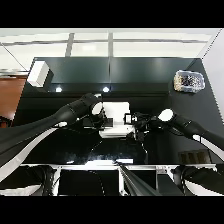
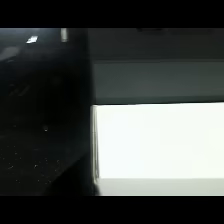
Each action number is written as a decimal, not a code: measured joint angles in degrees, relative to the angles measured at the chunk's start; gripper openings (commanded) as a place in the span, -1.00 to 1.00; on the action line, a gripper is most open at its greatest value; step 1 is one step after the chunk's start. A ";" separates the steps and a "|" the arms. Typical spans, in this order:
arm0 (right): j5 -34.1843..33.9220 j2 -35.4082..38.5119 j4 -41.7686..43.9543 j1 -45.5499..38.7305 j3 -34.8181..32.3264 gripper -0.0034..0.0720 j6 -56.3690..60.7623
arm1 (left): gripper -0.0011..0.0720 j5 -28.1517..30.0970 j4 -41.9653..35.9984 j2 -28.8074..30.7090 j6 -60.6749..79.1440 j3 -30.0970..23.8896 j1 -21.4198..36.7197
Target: Fold the box and place the chain.
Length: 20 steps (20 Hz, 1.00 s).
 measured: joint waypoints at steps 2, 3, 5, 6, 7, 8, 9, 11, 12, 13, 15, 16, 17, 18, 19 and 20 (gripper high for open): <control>0.00 0.00 0.00 0.02 0.00 -0.56 -0.02 | -0.90 -0.09 -0.07 -0.07 -0.11 0.09 -0.09; 0.00 0.00 0.00 0.00 0.00 -0.56 -0.02 | -0.88 -0.11 -0.15 -0.07 -0.24 0.09 -0.11; 0.00 0.00 0.00 0.00 0.00 -0.56 -0.02 | -0.29 -0.17 -0.42 -0.09 -0.42 0.13 -0.11; 0.00 0.00 0.00 0.00 0.00 -0.56 -0.02 | 0.14 -0.52 -0.55 -0.11 -0.46 0.20 -0.09; 0.00 0.00 0.00 0.00 0.00 -0.56 -0.02 | 0.27 -0.70 -0.55 -0.11 -0.50 0.33 -0.02; 0.00 0.00 -0.02 0.02 0.00 -0.56 -0.02 | 0.27 -0.66 -0.55 -0.11 -0.50 0.46 0.02; 0.00 0.00 0.00 0.02 0.00 -0.56 -0.02 | 0.21 -0.70 -0.55 -0.11 -0.48 0.59 0.09; 0.00 0.00 -0.02 0.02 0.00 -0.56 -0.02 | -0.89 -0.90 -0.52 -0.11 -0.66 0.76 0.13; 0.00 0.00 -0.07 0.00 0.02 -0.56 0.00 | -0.89 -0.92 -0.50 -0.11 -0.66 0.83 0.15; -0.02 0.00 -0.02 0.00 0.00 -0.56 0.00 | -0.89 -0.90 -0.46 -0.11 -0.59 0.85 0.15; -0.02 0.00 0.00 0.00 0.00 -0.56 0.02 | -0.90 -0.79 -0.46 -0.11 -0.22 0.90 0.15; -0.02 0.00 0.00 0.00 0.00 -0.56 0.07 | -0.90 -0.66 -0.44 -0.11 -0.04 0.90 0.15; -0.02 0.00 0.02 0.00 0.00 -0.30 0.13 | -0.90 -0.57 -0.39 -0.11 0.00 0.90 0.15; -0.02 0.00 0.00 0.00 0.00 0.46 0.22 | -0.90 -0.48 -0.35 -0.11 0.07 0.90 0.15; -0.24 0.00 -0.04 0.02 0.00 0.91 0.81 | -0.90 -0.35 -0.28 -0.11 0.22 0.90 0.15; -0.37 0.11 -0.13 0.02 0.00 0.91 2.34 | -0.90 -0.11 -0.11 -0.11 0.28 0.92 0.15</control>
